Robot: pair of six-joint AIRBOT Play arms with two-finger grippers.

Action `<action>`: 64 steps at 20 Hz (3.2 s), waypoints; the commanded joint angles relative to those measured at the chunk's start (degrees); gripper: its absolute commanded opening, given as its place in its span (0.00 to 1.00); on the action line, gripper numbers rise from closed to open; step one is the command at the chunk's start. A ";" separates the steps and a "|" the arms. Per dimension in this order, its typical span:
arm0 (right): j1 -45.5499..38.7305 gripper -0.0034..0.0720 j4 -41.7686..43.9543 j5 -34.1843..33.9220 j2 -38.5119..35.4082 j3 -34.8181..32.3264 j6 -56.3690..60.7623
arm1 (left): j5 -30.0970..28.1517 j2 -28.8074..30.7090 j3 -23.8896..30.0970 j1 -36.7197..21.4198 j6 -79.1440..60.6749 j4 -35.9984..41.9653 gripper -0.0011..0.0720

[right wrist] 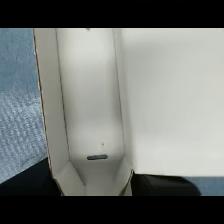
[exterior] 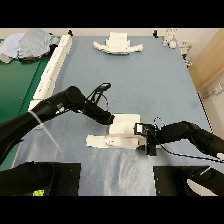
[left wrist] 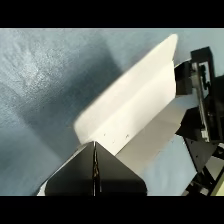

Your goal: Fold the box.

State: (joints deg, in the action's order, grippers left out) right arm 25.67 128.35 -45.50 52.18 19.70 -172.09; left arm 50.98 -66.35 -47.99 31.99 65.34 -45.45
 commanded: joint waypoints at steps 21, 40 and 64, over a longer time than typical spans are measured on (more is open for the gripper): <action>0.00 0.72 0.00 0.00 0.00 -0.02 0.02 | -7.41 14.62 19.98 4.46 -51.58 -4.28 0.97; 0.00 0.72 0.00 0.00 0.00 -0.02 0.04 | -12.28 5.81 19.89 7.34 -71.78 18.21 0.13; 0.00 0.72 0.00 0.00 0.00 -0.02 0.02 | 2.99 33.38 17.53 -0.85 24.33 -38.56 0.04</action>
State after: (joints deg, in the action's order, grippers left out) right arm 25.67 128.35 -45.52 52.18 19.70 -172.05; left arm 47.81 -38.39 -30.35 35.42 63.20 -69.69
